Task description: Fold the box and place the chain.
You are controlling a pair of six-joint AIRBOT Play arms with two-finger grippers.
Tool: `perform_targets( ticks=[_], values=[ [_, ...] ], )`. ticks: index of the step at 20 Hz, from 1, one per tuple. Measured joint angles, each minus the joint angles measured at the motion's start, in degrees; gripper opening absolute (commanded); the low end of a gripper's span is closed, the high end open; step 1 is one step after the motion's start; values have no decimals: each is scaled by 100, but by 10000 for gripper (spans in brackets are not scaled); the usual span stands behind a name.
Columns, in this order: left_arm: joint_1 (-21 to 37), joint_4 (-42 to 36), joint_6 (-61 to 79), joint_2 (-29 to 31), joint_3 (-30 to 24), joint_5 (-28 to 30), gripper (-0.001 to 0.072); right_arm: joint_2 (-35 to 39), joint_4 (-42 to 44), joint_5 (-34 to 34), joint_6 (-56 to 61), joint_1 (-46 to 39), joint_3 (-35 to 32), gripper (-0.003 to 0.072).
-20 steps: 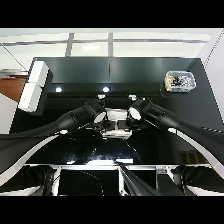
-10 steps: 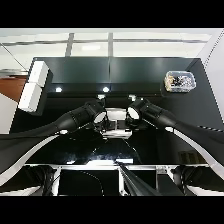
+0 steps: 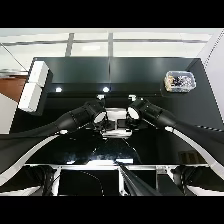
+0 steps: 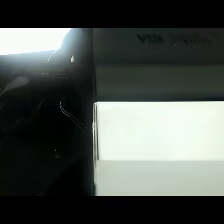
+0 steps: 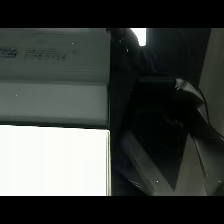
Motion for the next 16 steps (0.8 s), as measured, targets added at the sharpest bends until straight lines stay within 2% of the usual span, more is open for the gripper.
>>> perform_targets(
  ticks=[2,3,4,11,16],
  values=[
    [0,0,2,2,0,9,32,-4,13,9,-4,0,0,158],
    [0,-4,2,0,0,9,32,-4,9,9,-2,0,0,341],
    [0,-4,2,0,0,7,32,-2,9,20,-2,0,0,381],
    [0,-4,0,0,0,2,32,136,7,227,-212,-20,7,380],
    [0,-4,-4,0,0,2,32,555,2,610,-767,-149,280,380]
  ],
)
